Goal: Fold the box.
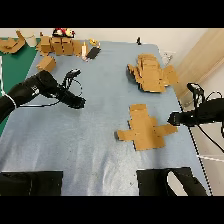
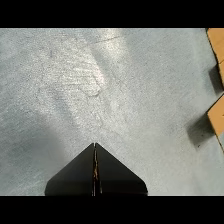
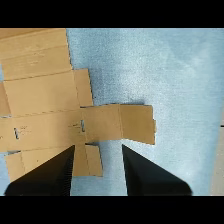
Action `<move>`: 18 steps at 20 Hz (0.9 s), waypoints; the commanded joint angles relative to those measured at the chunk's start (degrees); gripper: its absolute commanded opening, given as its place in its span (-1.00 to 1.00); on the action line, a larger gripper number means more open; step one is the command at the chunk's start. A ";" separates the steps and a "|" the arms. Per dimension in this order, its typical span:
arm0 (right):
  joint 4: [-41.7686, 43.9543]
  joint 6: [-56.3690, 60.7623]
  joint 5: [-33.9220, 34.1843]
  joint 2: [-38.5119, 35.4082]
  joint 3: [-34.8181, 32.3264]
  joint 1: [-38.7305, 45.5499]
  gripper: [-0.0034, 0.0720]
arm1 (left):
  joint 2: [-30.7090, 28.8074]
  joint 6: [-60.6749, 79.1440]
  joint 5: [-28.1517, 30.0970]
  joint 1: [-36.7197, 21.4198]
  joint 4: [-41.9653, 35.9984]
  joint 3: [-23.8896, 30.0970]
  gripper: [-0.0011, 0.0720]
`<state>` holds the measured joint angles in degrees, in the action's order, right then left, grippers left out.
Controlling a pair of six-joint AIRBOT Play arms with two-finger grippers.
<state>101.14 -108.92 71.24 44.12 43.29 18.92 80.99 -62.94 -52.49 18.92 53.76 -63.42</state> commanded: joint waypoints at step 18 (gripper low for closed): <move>3.43 0.37 -1.22 0.22 -0.04 -0.07 0.28 | 0.04 0.00 0.63 0.04 -1.27 0.02 -0.94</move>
<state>102.08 -108.99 70.06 44.29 43.27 18.92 80.99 -62.94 -52.16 18.92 53.45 -63.42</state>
